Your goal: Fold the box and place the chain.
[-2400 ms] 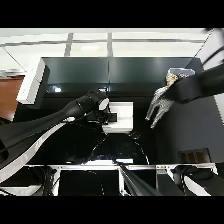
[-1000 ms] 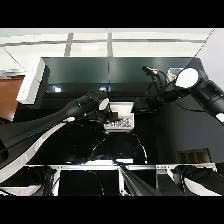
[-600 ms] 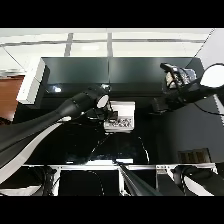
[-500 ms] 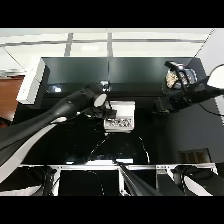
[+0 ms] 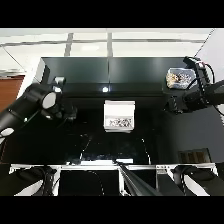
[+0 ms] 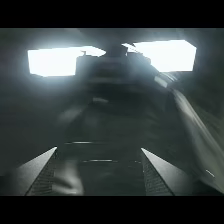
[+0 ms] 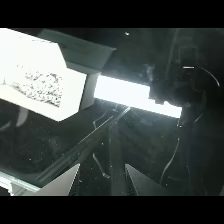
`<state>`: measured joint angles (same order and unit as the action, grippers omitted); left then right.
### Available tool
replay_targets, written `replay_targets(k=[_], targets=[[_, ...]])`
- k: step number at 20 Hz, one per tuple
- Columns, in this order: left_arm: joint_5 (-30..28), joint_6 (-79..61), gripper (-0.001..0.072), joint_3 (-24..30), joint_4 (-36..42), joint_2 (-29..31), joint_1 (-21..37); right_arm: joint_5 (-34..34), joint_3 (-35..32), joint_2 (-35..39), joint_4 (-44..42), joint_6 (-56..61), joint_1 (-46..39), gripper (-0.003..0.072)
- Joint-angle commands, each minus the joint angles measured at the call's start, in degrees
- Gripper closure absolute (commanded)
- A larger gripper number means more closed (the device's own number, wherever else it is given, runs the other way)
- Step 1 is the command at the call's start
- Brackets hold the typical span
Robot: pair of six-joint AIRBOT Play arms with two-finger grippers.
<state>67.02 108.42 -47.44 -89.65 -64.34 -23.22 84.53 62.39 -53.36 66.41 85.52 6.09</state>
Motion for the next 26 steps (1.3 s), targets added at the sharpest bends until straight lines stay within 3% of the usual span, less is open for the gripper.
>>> replay_targets(k=[1,3,9,10,11,12,19,26], targets=[[-13.86,-42.01,0.0132,11.13,29.22,1.62,5.27,-1.92,-0.02,0.22,0.11,0.59,-0.28,0.0337],[-10.54,-68.48,0.0132,11.63,37.97,1.55,4.66,-2.34,-0.04,0.22,0.11,0.57,-0.28,0.0337],[-13.62,-98.57,0.0129,11.52,36.61,1.44,3.96,-2.78,-0.04,0.22,0.17,0.59,-0.28,0.0337],[-14.27,-105.53,0.0100,11.56,37.11,1.16,3.78,-2.95,-0.04,0.22,0.17,0.59,-0.26,0.0337],[-15.85,-112.93,-0.0009,11.50,37.81,0.26,3.61,-3.37,-0.04,0.22,0.26,0.59,-0.28,0.0337],[-16.90,-116.93,-0.0009,11.39,40.24,-0.94,3.65,-3.87,-0.04,0.20,0.31,0.59,-0.28,0.0337],[-17.00,-130.68,-0.0008,10.86,58.47,-9.35,3.61,-5.22,-0.02,0.20,0.31,0.63,-0.28,0.0337],[-16.92,-128.02,-0.0007,6.43,59.43,-15.58,3.63,-5.20,-0.04,0.20,0.31,1.03,-0.28,0.0337]])
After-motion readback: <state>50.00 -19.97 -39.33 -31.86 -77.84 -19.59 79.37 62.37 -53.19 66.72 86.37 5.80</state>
